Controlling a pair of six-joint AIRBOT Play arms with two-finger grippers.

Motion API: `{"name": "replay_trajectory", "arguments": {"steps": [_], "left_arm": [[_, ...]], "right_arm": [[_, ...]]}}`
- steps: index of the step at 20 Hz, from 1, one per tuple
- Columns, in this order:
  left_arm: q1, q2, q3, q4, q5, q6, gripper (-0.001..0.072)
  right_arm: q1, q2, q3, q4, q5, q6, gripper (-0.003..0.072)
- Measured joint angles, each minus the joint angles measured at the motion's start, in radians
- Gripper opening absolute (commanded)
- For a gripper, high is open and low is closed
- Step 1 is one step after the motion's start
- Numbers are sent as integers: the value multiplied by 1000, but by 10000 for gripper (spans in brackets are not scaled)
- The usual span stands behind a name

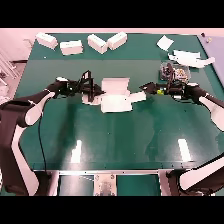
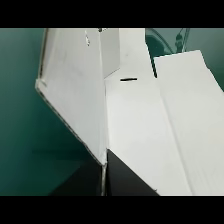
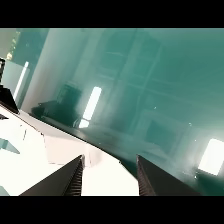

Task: Fold the box and place the chain.

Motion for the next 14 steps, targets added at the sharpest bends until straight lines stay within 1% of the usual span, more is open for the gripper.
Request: {"name": "replay_trajectory", "arguments": {"steps": [4, 9, 14], "left_arm": [[0, -10, -1, 7, 1, 35, 19], [1, -28, -1, 3, -33, 79, 21], [1, -35, -1, -7, -43, 93, 23]], "right_arm": [[0, 0, 0, 0, 12, 0, 406], [0, 0, 0, 1, 24, 0, 407], [0, 0, 0, 1, 28, 0, 407]]}}
